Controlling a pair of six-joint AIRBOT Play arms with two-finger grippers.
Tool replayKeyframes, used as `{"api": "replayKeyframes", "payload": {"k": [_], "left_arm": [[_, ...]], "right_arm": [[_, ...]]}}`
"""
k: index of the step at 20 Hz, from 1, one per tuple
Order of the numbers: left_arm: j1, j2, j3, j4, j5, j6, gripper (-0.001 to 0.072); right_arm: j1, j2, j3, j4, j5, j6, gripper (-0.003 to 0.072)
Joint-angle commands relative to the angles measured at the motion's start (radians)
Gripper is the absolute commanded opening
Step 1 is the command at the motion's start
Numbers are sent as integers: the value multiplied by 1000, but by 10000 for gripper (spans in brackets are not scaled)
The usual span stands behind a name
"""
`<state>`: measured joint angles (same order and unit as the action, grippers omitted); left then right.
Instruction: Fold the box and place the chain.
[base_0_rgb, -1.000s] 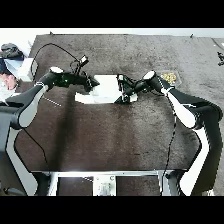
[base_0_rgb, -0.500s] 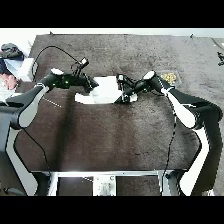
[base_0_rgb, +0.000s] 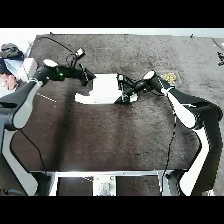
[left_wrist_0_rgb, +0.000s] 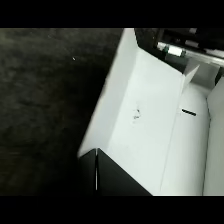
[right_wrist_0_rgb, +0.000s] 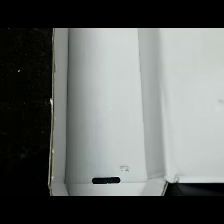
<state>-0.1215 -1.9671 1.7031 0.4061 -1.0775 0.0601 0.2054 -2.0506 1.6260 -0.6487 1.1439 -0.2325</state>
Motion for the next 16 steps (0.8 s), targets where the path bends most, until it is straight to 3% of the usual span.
{"api": "replayKeyframes", "payload": {"k": [1, 6, 10, 11, 12, 13, 16], "left_arm": [[36, 83, 10, 30, -47, 2, 5], [43, 143, 10, 270, -222, -14, 8], [41, 130, -82, 349, -203, -46, 14], [39, 122, -107, 352, -206, -4, 262], [39, 117, -131, 353, -193, 23, 605], [39, 113, -155, 356, -159, 28, 716], [39, 114, -212, 379, -130, 138, 717]], "right_arm": [[1, 0, 0, 1, 0, 0, 463], [1, 0, 0, 2, 0, 0, 463], [1, 0, 0, 2, 0, 0, 463], [1, 0, 0, 2, 1, 0, 463], [1, 0, 0, 1, 1, 0, 463], [1, 0, 0, 2, 0, 0, 463], [1, 0, 0, 1, 0, 0, 463]]}}
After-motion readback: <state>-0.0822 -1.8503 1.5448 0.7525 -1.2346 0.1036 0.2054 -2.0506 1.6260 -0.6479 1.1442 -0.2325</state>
